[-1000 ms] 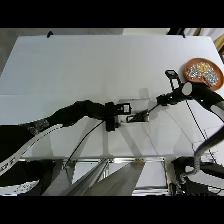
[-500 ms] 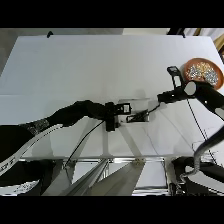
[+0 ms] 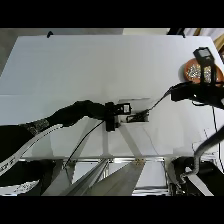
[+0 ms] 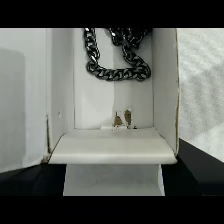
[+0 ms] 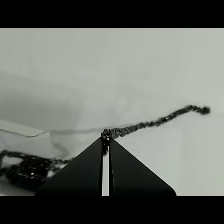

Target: Fold the box and place the chain.

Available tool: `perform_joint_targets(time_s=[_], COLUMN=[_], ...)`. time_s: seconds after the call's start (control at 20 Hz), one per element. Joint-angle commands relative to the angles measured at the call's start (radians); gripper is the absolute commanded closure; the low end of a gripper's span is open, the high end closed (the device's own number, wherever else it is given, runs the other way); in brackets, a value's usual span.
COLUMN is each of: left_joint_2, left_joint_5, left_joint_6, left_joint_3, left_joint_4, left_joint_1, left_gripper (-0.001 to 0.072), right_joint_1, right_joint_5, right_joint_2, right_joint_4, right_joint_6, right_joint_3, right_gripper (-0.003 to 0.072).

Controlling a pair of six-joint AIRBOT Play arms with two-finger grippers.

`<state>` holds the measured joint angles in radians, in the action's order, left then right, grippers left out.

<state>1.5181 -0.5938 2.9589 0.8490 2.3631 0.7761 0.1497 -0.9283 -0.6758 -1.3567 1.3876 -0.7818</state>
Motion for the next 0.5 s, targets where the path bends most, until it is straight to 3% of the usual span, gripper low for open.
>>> perform_joint_targets(time_s=[0.0,0.45], left_joint_2=[-0.001,-0.001], left_joint_5=[0.000,0.000], left_joint_6=[0.000,0.000], left_joint_3=[0.000,0.000], left_joint_4=[0.000,0.000], left_joint_1=[0.001,0.001], left_gripper=[0.0557,0.0557], right_joint_1=[0.044,0.057], right_joint_5=[-0.078,-0.119], right_joint_2=[0.115,0.091], right_joint_4=[0.146,0.383], right_joint_6=[-0.006,-0.096], right_joint_3=[-0.001,-0.001], right_gripper=[0.0674,0.0674])
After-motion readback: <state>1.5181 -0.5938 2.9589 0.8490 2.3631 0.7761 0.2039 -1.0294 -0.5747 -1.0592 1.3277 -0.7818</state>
